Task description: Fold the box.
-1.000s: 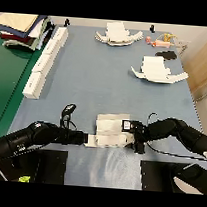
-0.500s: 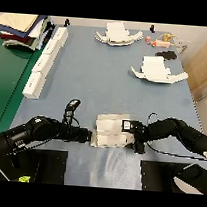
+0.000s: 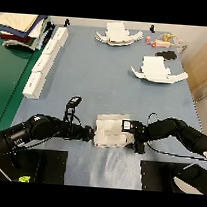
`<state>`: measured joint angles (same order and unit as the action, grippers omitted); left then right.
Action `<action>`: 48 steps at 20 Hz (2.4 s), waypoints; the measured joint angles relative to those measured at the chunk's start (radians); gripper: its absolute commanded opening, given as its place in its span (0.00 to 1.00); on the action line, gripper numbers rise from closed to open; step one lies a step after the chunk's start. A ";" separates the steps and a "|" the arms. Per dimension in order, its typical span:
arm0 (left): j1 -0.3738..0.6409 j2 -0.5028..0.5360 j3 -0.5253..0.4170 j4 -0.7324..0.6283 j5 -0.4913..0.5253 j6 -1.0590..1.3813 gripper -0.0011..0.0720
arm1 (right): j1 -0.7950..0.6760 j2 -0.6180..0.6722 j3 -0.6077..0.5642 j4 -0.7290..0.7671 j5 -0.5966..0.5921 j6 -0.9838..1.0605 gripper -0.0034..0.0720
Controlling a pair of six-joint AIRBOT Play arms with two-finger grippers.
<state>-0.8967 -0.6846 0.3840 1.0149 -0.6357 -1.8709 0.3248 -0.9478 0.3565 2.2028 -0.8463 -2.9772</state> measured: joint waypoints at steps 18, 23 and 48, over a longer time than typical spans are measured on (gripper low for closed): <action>-0.003 -0.060 0.008 -0.137 0.014 0.082 0.45 | 0.000 0.000 0.000 0.000 0.000 0.000 0.84; -0.051 -0.179 0.097 -0.073 -0.028 -0.038 0.44 | 0.000 0.000 0.000 0.000 0.000 0.000 0.84; -0.357 -0.716 0.620 0.525 -0.526 -0.954 0.03 | 0.000 0.000 0.000 0.000 0.000 0.000 0.84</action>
<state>-1.2537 -1.4002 1.0039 1.5402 -1.1614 -2.8254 0.3244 -0.9478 0.3565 2.2028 -0.8463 -2.9776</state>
